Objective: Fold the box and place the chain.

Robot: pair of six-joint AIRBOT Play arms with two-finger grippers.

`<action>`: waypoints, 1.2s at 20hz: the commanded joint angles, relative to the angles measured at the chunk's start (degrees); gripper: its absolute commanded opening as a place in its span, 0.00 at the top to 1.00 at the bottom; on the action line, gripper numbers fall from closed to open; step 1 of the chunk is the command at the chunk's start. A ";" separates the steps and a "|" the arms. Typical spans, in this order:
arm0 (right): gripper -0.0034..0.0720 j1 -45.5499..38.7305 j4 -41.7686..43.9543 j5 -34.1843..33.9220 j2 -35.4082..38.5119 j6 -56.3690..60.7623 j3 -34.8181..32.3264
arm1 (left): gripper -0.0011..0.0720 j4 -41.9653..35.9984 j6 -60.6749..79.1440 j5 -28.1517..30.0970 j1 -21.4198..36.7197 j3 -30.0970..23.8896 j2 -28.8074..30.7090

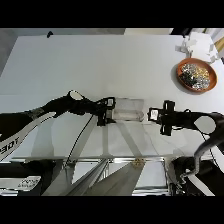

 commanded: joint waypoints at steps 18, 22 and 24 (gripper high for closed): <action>0.64 0.37 8.59 -7.39 -16.09 -17.62 0.02 | 0.97 0.00 0.00 0.00 0.00 0.02 -0.02; 0.64 0.37 11.63 -7.30 -16.09 -17.84 0.02 | 0.97 0.00 0.00 0.02 0.00 0.02 -0.02; 0.64 0.37 13.57 -7.32 -16.06 -19.32 0.02 | 0.97 0.00 0.00 0.00 0.00 0.02 -0.02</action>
